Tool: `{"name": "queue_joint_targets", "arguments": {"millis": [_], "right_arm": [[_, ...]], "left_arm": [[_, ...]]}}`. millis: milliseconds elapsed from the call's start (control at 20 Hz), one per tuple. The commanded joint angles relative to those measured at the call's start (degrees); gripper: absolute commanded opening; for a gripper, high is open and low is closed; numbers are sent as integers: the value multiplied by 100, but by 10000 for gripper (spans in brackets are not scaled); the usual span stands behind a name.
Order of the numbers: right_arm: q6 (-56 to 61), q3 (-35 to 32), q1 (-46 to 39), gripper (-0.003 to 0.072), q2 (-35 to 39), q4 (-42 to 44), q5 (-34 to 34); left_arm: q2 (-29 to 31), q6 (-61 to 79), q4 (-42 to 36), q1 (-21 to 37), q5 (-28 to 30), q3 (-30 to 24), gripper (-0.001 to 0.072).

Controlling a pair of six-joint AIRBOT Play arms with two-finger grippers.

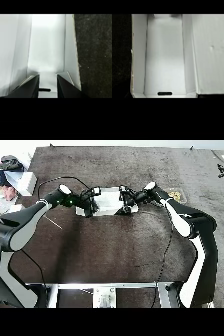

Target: Fold the box and place the chain.

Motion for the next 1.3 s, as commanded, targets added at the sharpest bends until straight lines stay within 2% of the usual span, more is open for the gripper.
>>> {"name": "queue_joint_targets", "arguments": {"millis": [0, 50, 100, 150, 600, 700, 750, 850, 900, 950, 1000, 1050, 1100, 1150, 1250], "right_arm": [[13, 4, 2, 433, -2, 4, 0], [13, 4, 2, 433, -2, 4, 0], [13, 4, 2, 433, -2, 4, -2], [13, 4, 2, 433, -2, 4, 0], [13, 4, 2, 433, -2, 4, 0], [13, 4, 2, 433, -2, 4, 0], [13, 2, 2, 433, -2, 4, 0], [13, 4, 0, 433, -2, 2, 0], [13, 4, 0, 433, -2, 4, 0], [13, 4, 0, 433, -2, 2, 0], [13, 4, 0, 433, -2, 4, 0], [13, 4, 0, 433, -2, 4, 0], [13, 4, 0, 433, -2, 4, -2], [13, 2, -2, 433, -2, 2, -2], [13, 4, -2, 433, -2, 2, 0]], "left_arm": [[-17, 46, -114, -4, 17, 2, 257], [-17, 46, -114, -4, 15, 2, 259], [-17, 42, -116, -4, 17, 2, 441], [-17, 39, -114, -4, 22, 2, 549], [-15, 28, -85, 33, 37, 2, 552], [-11, 13, -85, 31, 39, 2, 693], [-11, 13, -85, 31, 39, 2, 659], [-11, 13, -66, 31, 39, 2, 335], [-11, -2, -63, 31, 39, 2, 286], [-9, -4, -52, 33, 28, 2, 278], [-4, -7, -4, 44, 2, 2, 139], [-4, -7, -2, 101, -72, 2, 103], [-2, -13, -2, 199, -188, 2, 101], [17, -59, -2, 315, -332, 4, 15], [98, -70, -28, 544, -649, 31, 11]]}}
